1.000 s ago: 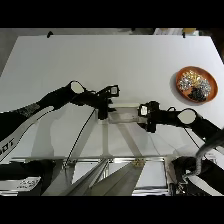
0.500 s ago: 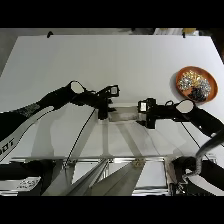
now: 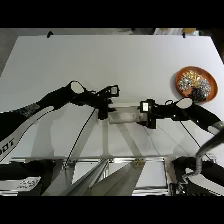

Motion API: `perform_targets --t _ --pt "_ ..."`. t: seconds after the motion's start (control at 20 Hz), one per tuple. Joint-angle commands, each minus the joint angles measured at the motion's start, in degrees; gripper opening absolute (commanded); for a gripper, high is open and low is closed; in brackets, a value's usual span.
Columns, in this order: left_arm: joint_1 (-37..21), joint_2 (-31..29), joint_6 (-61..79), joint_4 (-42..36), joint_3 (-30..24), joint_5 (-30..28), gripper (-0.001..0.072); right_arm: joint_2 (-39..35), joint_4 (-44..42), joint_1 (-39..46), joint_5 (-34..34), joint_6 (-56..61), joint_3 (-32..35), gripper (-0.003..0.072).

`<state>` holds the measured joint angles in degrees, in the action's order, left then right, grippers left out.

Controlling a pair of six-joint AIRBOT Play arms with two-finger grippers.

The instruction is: Fold the box and place the chain.

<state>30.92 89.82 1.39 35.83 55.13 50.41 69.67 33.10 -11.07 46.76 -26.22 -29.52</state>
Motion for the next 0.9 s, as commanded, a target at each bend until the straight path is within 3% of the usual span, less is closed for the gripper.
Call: perform_targets --t 0.0,0.85 --pt "0.02 0.00 0.04 0.02 -0.02 -0.02 0.0009 2.49 -1.97 0.13 1.62 -2.34 -1.57 0.0686" --pt "0.02 0.00 0.04 0.02 -0.02 -0.04 0.0009 8.74 -1.73 0.11 6.23 -2.14 -3.69 0.0682"
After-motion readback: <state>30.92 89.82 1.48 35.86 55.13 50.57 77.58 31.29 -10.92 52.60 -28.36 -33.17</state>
